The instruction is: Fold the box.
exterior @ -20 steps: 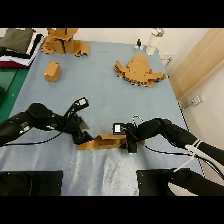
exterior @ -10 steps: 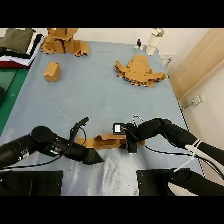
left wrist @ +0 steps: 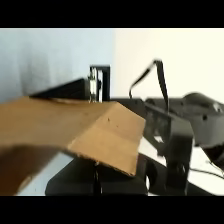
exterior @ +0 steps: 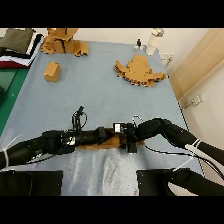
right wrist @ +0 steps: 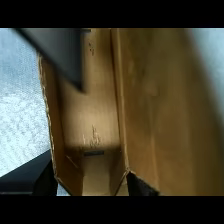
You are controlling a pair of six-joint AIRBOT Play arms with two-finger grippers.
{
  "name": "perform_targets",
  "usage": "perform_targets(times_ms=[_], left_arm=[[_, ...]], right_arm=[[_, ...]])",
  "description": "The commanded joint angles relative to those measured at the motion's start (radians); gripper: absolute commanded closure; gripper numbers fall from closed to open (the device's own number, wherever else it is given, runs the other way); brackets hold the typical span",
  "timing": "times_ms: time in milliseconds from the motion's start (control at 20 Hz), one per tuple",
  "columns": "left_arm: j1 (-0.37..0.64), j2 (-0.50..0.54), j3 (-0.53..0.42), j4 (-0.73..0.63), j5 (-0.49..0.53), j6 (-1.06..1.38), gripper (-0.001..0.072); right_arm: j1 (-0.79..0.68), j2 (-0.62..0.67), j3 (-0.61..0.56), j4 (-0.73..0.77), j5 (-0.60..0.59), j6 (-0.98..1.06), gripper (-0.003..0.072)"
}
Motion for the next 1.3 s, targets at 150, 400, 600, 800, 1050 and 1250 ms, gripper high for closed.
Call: perform_targets(times_ms=[150,400,600,800,1050,1250], left_arm=[[-0.004,-0.139,0.092,-0.023,0.159,0.051,0.0699],[-0.005,-0.163,0.094,-0.022,0.209,0.039,0.0699],[-0.005,-0.163,0.095,-0.021,0.203,0.017,0.0700],[0.001,-0.162,0.101,0.005,0.192,0.018,0.0699],[0.047,-0.110,0.110,0.027,0.113,0.009,0.0700],[0.064,-0.077,0.110,0.135,0.135,-0.083,0.0700]], right_arm=[[0.000,0.001,0.000,0.004,-0.003,0.000,0.0185],[0.000,0.001,0.000,0.004,-0.006,0.000,0.0185],[0.000,0.001,0.000,0.004,-0.007,0.000,0.0185],[0.000,0.001,0.000,0.003,-0.010,0.000,0.0186],[0.000,0.000,0.000,0.003,-0.018,0.000,0.0186],[0.000,0.000,0.000,0.003,-0.018,0.000,0.0185]])
